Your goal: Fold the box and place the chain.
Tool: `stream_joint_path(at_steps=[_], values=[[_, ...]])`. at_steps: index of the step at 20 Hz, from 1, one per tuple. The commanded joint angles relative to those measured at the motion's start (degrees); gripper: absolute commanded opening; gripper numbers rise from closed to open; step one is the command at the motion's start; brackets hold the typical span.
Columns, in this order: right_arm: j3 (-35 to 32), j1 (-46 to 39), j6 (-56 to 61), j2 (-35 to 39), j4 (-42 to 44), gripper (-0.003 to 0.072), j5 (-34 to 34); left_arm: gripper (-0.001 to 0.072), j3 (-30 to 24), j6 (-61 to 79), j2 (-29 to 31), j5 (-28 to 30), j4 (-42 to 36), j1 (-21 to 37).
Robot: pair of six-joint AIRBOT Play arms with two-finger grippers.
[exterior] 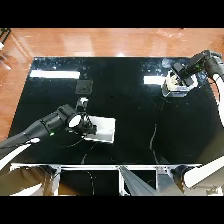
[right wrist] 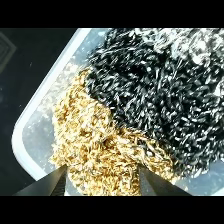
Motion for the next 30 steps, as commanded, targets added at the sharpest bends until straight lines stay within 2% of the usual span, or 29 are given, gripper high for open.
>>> stream_joint_path(at_steps=[1,5,6,7,8,13,17,20,25,30], values=[[0.07,0.00,-0.26,-1.03,0.74,0.0490,1.03,0.0023,0.02,0.00,0.00,0.04,0.00,0.00],[0.04,0.00,-2.01,-1.68,2.54,0.0488,1.36,0.0023,0.02,0.00,0.00,0.17,0.00,0.00],[0.07,0.00,-2.73,-1.68,2.67,0.0359,1.31,0.0023,0.02,0.00,0.00,0.22,0.00,0.00],[0.24,-0.02,-5.05,-1.66,3.54,0.0137,1.11,0.0023,0.02,0.02,0.00,0.22,0.00,0.00],[0.52,0.00,-6.69,-1.64,4.20,0.0020,1.03,0.0023,0.02,0.00,0.00,0.11,0.00,0.00],[2.43,-0.68,-10.93,0.98,3.50,0.0021,-1.11,0.0023,0.02,0.02,0.00,0.07,0.00,0.00],[2.43,-2.75,-20.02,6.08,3.78,0.0021,-3.52,0.0023,0.02,0.02,0.00,0.04,0.00,0.00],[2.43,-3.89,-28.00,12.07,4.15,0.0021,-4.57,0.0023,0.02,0.02,0.00,0.04,0.00,0.00],[2.40,-4.52,-38.64,22.80,11.52,0.0020,-4.90,0.0023,0.20,-0.70,0.00,0.00,-0.26,0.00],[2.40,-4.44,-41.88,32.20,12.90,0.0020,-6.38,0.0022,0.39,-1.99,0.00,-0.59,-1.05,0.00]])
